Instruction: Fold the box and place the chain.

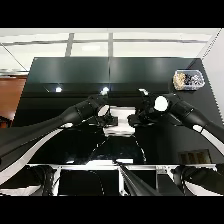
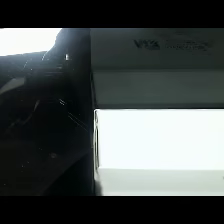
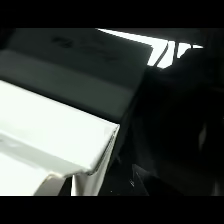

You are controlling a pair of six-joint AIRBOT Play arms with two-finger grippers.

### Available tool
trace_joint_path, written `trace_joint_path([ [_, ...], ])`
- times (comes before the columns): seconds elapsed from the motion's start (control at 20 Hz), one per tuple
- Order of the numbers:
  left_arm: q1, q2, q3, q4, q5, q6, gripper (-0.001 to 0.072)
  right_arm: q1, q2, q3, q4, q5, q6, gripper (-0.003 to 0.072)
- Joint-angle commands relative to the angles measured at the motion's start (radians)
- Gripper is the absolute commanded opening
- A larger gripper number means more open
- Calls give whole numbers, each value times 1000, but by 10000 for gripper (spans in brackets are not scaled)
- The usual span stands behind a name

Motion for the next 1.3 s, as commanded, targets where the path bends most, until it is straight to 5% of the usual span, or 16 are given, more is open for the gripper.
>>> trace_joint_path([
  [0.0,0,0,0,-2,2,1,26,10,-9,6,-37,4,53,407],
  [0.85,0,0,0,5,0,-3,26,156,-158,157,-212,158,415,405],
  [1.0,0,0,0,-2,-5,-3,26,153,-159,157,-224,156,417,262],
  [1.25,0,0,0,-3,-4,-4,26,151,-178,157,-211,174,424,239],
])
